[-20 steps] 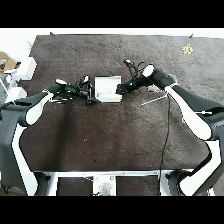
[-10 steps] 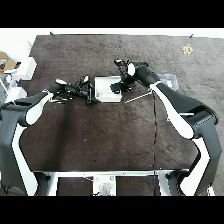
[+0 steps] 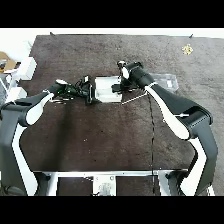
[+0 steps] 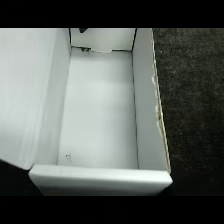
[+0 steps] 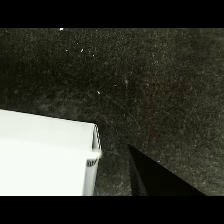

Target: Fold the box and place the chain.

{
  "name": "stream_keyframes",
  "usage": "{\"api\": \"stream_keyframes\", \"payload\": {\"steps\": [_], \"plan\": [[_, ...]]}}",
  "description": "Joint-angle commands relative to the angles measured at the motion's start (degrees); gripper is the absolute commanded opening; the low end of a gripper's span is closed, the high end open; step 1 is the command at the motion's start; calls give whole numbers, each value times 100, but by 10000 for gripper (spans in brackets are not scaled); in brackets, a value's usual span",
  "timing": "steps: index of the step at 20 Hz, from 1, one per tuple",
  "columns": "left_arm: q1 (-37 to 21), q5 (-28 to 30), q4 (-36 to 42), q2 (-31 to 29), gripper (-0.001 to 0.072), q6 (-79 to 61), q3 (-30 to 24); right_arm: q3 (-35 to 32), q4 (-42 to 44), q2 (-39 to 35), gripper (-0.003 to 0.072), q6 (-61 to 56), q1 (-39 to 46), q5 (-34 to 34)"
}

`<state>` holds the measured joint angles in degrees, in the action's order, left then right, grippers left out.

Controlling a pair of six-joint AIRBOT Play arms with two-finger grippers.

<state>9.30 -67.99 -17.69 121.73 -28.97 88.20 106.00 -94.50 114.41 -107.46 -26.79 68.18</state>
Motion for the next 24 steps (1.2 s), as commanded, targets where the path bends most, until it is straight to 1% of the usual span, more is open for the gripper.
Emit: {"api": "stream_keyframes", "payload": {"steps": [1,11,12,13,18,19,20,22,23,24], "plan": [[-7,4,-4,0,243,0,0,7,-63,20,326,-343,-63,-52],[-7,4,-4,0,243,0,0,7,-2,136,313,-584,-122,-111],[-7,4,-4,0,243,0,0,7,-2,155,238,-605,-131,-120],[-7,4,-4,0,243,0,0,7,-2,175,205,-664,-140,-160],[-7,2,-4,0,243,0,0,7,-24,240,206,-796,-149,-122],[-7,2,-4,0,243,0,0,9,-26,240,176,-824,-149,-131],[-7,4,-4,0,243,0,0,9,-28,240,87,-835,-149,-133],[-7,4,-4,0,243,0,0,9,-66,240,81,-911,-149,-133],[-7,4,-4,0,243,0,0,9,-92,240,66,-940,-149,-131],[-7,4,-4,0,243,0,0,9,-94,240,7,-942,-149,-136]]}}
